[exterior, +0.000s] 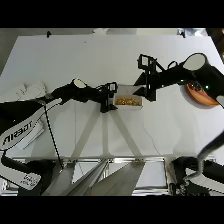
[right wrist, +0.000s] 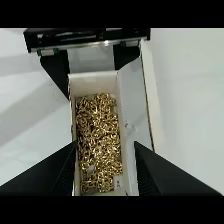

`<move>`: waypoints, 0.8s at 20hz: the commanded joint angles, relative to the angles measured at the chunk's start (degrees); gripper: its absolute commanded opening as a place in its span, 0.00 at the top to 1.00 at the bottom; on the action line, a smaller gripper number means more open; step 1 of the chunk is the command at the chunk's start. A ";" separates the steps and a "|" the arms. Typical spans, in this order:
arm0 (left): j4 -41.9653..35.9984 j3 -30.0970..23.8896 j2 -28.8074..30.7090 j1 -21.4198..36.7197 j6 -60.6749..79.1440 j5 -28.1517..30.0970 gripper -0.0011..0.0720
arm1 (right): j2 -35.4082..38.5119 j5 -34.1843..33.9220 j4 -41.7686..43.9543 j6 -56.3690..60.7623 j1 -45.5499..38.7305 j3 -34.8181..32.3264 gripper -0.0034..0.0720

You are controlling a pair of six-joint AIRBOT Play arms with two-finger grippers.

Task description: Fold the box and place the chain.

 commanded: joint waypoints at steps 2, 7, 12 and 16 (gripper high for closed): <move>0.00 -0.02 0.00 0.02 0.00 0.00 0.69 | 4.59 -9.90 -0.24 8.85 0.04 0.26 0.48; 0.00 -0.02 0.00 0.02 0.00 0.00 0.69 | 4.50 -21.99 -2.08 9.68 0.04 0.44 0.48; 0.00 -0.02 0.00 0.02 0.00 0.02 0.69 | -3.30 -19.63 -1.40 13.46 -3.82 6.01 0.51; 0.00 -0.02 0.00 0.02 0.00 0.02 0.69 | -14.38 -1.90 -1.46 15.98 -3.13 14.53 0.51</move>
